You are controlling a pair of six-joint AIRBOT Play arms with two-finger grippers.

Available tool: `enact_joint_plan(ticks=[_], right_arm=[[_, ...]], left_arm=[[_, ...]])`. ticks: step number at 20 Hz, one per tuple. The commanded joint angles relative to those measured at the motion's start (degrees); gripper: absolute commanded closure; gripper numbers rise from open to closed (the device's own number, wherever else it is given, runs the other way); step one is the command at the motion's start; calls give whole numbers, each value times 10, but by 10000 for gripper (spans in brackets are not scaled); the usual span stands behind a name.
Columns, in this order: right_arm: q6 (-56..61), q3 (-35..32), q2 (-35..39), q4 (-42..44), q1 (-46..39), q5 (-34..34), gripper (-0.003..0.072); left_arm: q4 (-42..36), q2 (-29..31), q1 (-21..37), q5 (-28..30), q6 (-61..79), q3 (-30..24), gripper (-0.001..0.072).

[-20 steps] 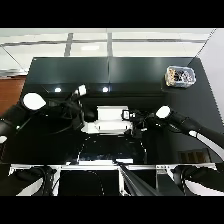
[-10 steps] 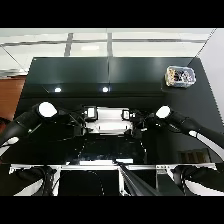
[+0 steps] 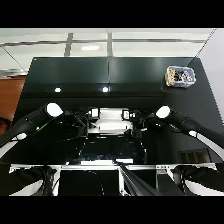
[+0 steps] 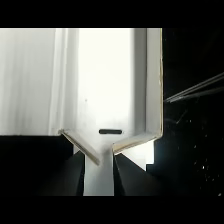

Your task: Fold the box and place the chain.

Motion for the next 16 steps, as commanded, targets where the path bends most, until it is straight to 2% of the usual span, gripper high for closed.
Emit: enact_joint_plan(ticks=[1,2,6,7,8,9,10,11,12,13,14,15,16], right_arm=[[0,0,0,0,0,0,550],[0,0,0,0,0,0,550],[0,0,0,0,0,0,550],[0,0,0,0,0,0,550],[0,0,0,0,0,0,550],[0,0,0,0,0,0,550],[0,0,0,0,0,0,550],[0,0,0,0,0,0,550],[0,0,0,0,0,0,550],[0,0,0,0,0,0,550],[0,0,0,0,0,0,550],[0,0,0,0,0,0,550],[0,0,0,0,0,0,550]], left_arm=[[-43,-2,-9,-5,1,0,532],[-43,-3,-15,-2,0,0,571],[-61,-11,-32,17,-6,0,552],[-78,-13,-32,29,-7,0,476],[-90,-13,-32,41,-9,0,328],[-89,-13,-32,42,-15,0,401],[-81,-13,-32,34,-13,0,672],[-80,-14,-32,26,-14,0,631],[-82,-14,-32,23,-17,-1,402],[-81,-14,-32,23,-22,0,378],[-81,-14,-32,23,-23,0,382],[-81,-14,-32,22,-24,0,594],[-78,-10,-31,20,-24,0,658]])
